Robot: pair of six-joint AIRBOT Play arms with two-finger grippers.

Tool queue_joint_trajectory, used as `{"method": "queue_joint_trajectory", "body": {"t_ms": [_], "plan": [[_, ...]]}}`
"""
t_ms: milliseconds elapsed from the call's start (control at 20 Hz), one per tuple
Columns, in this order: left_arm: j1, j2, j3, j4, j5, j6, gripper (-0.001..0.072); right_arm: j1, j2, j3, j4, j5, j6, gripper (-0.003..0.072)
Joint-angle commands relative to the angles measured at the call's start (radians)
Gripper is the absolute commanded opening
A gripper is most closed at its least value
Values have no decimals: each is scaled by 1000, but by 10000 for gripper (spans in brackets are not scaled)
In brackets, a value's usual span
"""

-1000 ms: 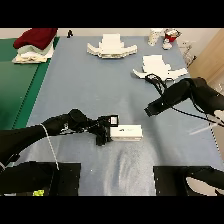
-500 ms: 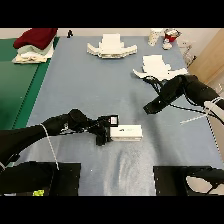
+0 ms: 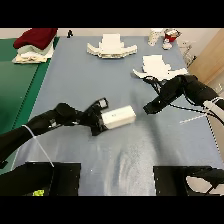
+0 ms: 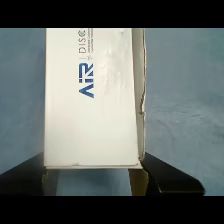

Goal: Fold the box.

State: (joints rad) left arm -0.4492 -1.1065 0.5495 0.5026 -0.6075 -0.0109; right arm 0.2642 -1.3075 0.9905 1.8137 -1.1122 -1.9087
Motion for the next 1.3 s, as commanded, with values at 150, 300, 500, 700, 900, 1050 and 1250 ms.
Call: {"method": "queue_joint_trajectory", "body": {"t_ms": [150, 300, 500, 700, 900, 1050, 1250], "plan": [[464, 13, 85, 180, 103, -394, 520, 0, 0, 1, 0, 0, 0, 6], [637, -152, 279, 206, 111, -404, 520, 0, 0, 1, 0, 0, 0, 6], [763, -430, 601, 214, 111, -463, 520, 0, 0, 1, 0, 0, 0, 6], [787, -633, 837, 249, 117, -481, 520, 0, 0, 1, 0, 0, 0, 6], [785, -771, 962, 262, 111, -505, 520, 0, 0, 1, 0, 0, 0, 6], [785, -814, 978, 262, 129, -503, 520, 0, 0, 1, 0, 0, 0, 6], [785, -830, 978, 265, 126, -497, 520, 0, 0, 1, 0, 0, 0, 6]]}}
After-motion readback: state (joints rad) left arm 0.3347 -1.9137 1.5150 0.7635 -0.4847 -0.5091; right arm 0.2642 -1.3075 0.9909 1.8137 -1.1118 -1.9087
